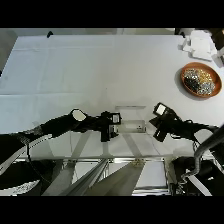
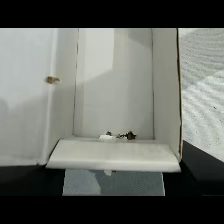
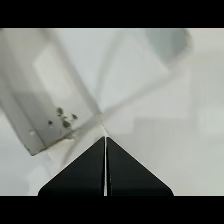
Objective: Fold the box and place the chain.
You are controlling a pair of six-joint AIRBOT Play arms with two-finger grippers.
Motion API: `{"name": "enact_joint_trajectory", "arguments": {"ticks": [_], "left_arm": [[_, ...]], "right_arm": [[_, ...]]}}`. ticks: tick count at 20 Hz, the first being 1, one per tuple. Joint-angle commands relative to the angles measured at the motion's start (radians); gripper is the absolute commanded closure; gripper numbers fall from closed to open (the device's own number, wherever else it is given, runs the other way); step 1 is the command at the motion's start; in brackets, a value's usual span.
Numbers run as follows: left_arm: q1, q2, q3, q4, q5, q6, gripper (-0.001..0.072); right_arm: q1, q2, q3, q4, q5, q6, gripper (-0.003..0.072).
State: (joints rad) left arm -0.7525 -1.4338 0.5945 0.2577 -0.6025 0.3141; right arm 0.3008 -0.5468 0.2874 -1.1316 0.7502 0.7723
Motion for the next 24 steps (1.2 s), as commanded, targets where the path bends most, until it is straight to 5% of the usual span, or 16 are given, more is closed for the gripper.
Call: {"name": "enact_joint_trajectory", "arguments": {"ticks": [1,3,8,15,24], "left_arm": [[0.001,0.001,0.0,0.001,0.0,0.0,0.0394],[0.001,0.001,0.0,0.001,0.0,0.0,0.0394],[0.001,0.001,0.0,0.001,0.0,0.0,0.0394],[0.001,0.001,0.0,0.001,0.0,0.0,0.0394],[0.001,0.001,0.0,0.001,0.0,0.0,0.0394]], "right_arm": [[-0.016,0.074,0.003,-0.307,0.053,0.706,0.0669],[-0.08,0.073,0.004,-0.38,0.127,0.857,0.0669],[-0.283,0.043,0.013,-0.325,0.191,0.867,0.0669],[-0.33,-0.281,0.015,0.142,0.192,0.449,0.067],[-0.33,-0.399,0.015,0.305,0.204,0.29,0.0672]]}}
